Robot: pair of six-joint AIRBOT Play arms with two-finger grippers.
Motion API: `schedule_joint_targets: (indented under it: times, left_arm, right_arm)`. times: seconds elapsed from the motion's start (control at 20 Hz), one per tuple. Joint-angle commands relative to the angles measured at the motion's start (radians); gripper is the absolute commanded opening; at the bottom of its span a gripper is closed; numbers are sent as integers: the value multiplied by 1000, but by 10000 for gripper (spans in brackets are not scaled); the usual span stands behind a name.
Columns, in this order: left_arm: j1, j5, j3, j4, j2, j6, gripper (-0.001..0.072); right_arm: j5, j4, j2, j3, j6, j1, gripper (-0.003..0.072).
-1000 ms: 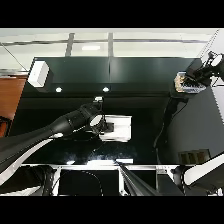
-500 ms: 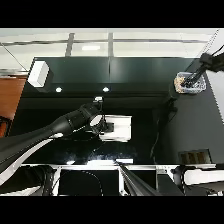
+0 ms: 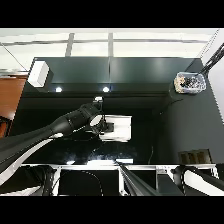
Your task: Fold the box and place the chain.
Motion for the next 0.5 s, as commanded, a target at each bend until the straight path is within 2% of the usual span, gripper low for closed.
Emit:
schedule_joint_targets:
  times: [0.0, 0.15, 0.3, 0.45]
  left_arm:
    - [0, 2, 0, 0, 0, 0, 26]
    - [0, 1, 0, 0, 0, 0, 27]
    - [0, 1, 0, 0, 0, 0, 27]
    - [0, 2, 0, 0, 0, 0, 27]
  right_arm:
    - [163, 201, 97, -51, -126, 3, 5]
    - [212, 302, 192, -195, -167, 3, 5]
    - [298, 477, 292, -367, -256, 4, 5]
    - [315, 569, 356, -499, -286, 39, 5]
